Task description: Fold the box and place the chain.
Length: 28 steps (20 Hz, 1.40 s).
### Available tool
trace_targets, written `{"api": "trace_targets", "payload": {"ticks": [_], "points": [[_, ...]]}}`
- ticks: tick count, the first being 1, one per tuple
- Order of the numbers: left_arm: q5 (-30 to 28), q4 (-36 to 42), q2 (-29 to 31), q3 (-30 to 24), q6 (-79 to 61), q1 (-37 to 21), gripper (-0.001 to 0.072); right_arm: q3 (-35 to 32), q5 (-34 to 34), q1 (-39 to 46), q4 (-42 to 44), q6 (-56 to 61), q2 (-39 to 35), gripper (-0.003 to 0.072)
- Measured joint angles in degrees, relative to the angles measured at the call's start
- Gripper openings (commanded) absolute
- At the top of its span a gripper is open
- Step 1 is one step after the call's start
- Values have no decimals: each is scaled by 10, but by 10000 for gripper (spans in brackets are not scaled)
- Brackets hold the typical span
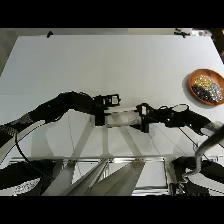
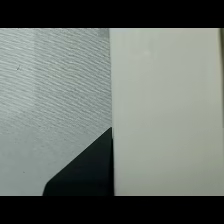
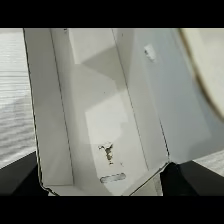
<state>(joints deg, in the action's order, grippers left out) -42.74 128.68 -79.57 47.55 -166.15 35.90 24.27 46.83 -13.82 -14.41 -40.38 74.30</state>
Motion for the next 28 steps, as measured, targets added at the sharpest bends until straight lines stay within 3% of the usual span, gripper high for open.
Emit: {"api": "trace_targets", "payload": {"ticks": [4, 16, 19, 23, 28], "points": [[0, 0, 0, 0, 0, 0, 11, 0, 5, -1, -11, 30, 1, 606], [0, 0, 0, 0, 1, 0, 11, 1, 2, -13, -54, 115, 1, 604], [0, 0, 0, 0, 1, 0, 11, 0, -3, -14, -59, 119, 1, 530], [0, 0, 0, 0, 1, 0, 11, 0, -7, -14, -62, 119, 1, 506], [1, 0, 0, 0, 1, 0, 11, 0, -9, -14, -53, 97, 1, 538]]}}
